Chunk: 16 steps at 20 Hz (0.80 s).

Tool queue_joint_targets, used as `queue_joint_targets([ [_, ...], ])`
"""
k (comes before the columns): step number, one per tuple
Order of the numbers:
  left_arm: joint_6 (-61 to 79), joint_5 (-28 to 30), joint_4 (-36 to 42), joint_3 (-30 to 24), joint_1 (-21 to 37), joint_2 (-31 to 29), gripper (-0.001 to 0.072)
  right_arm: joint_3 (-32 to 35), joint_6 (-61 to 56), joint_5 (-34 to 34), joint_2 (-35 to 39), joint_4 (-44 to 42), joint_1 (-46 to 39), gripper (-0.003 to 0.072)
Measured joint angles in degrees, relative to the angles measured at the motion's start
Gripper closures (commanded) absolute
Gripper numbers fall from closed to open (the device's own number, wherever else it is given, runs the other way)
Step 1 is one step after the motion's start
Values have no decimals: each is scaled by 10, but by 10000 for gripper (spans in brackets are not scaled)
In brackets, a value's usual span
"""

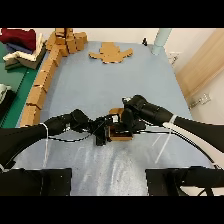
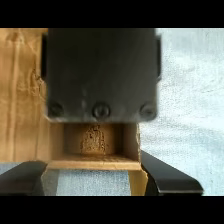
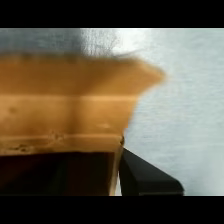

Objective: Fold the box.

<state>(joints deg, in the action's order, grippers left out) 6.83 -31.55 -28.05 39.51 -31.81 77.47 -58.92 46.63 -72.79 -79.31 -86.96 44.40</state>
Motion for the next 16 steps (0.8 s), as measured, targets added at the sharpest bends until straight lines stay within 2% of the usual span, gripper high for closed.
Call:
queue_joint_targets([
  [8,0,0,0,0,0,0,336,-6,-10,-42,101,16,-14,246],
  [11,0,0,0,0,0,0,336,-9,-12,-68,136,30,-48,483],
  [13,0,0,0,0,0,0,336,-10,2,-73,146,37,-85,683],
  [16,0,0,0,0,0,0,336,-11,61,-66,141,23,-166,684],
])
